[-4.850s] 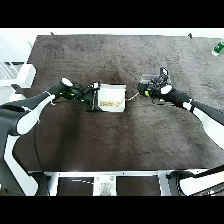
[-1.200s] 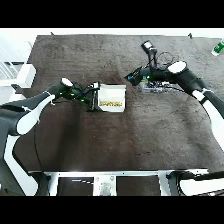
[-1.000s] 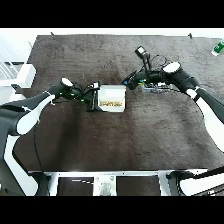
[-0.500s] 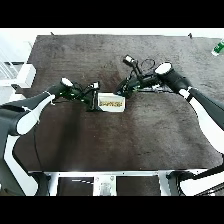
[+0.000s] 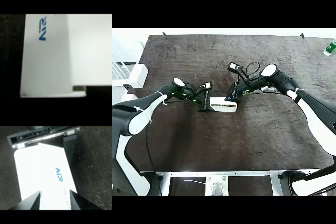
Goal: Fold the box and place the chain.
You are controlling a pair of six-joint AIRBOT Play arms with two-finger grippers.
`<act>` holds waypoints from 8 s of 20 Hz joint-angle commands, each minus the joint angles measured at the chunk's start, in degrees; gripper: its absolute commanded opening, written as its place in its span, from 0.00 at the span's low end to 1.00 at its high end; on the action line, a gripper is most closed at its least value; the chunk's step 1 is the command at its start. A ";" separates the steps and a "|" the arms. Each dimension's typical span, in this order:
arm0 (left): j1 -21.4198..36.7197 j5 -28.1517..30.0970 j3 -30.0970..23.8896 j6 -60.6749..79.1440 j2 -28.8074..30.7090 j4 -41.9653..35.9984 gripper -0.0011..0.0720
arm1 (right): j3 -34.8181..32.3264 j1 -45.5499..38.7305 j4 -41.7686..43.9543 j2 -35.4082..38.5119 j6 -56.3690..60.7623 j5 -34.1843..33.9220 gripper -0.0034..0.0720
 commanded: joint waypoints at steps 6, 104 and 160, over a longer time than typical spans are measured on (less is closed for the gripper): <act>0.00 0.02 0.02 0.00 0.02 0.00 0.67 | 0.00 1.38 -1.99 -0.09 -0.11 0.46 0.63; 0.02 0.02 0.02 0.00 0.02 0.00 0.67 | -12.79 0.17 9.01 -3.76 2.03 -9.33 0.06; 27.93 48.39 -5.75 -45.38 5.99 1.81 0.04 | -33.75 -4.02 13.77 29.16 9.42 -28.35 0.06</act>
